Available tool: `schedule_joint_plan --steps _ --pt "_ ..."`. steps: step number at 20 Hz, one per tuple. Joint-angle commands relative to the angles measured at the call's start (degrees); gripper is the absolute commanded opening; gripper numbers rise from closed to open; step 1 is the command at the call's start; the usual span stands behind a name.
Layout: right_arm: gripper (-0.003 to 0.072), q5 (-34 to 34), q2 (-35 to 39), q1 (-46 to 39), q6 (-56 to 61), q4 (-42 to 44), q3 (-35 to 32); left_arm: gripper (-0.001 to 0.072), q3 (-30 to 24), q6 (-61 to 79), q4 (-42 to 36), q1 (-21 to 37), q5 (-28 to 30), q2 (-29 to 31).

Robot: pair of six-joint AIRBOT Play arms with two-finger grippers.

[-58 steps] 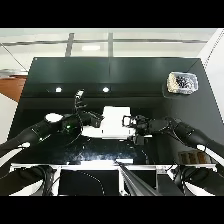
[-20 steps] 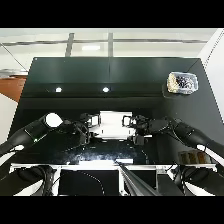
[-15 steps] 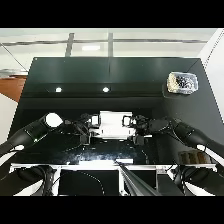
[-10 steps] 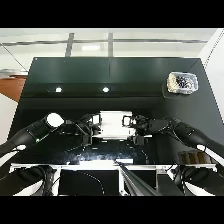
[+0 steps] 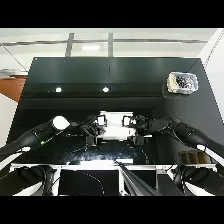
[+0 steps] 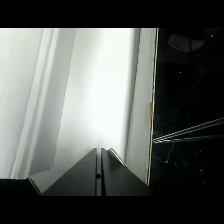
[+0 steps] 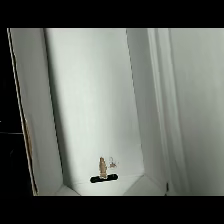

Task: Fold the box and place the chain.

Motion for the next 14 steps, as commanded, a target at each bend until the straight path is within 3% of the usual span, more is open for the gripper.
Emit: schedule_joint_plan --steps 1,7,8,9,10,14 --pt "0.0408 0.02 -0.04 0.04 0.07 0.04 -0.04 0.0049 -0.02 -0.22 -0.90 -0.57 0.39 -0.66" --pt "0.0408 0.02 -0.04 0.04 0.07 0.04 -0.04 0.0054 0.00 -1.16 -0.35 2.08 -0.81 2.54" --pt "0.0408 0.02 -0.04 0.04 0.07 0.04 -0.04 0.0112 -0.02 -2.49 0.20 3.48 -1.07 3.87" --pt "0.0409 0.02 -0.04 0.04 0.07 0.04 -0.04 0.0249 -0.02 -4.09 1.70 5.18 -2.03 5.40" --pt "0.0408 0.00 -0.04 0.04 0.07 0.04 -0.04 0.0315 -0.02 -5.68 3.76 6.91 -3.65 6.82" --pt "0.0409 0.02 -0.04 0.04 0.07 0.04 -0.04 0.0321 -0.02 -7.78 9.77 13.40 -12.37 10.51"
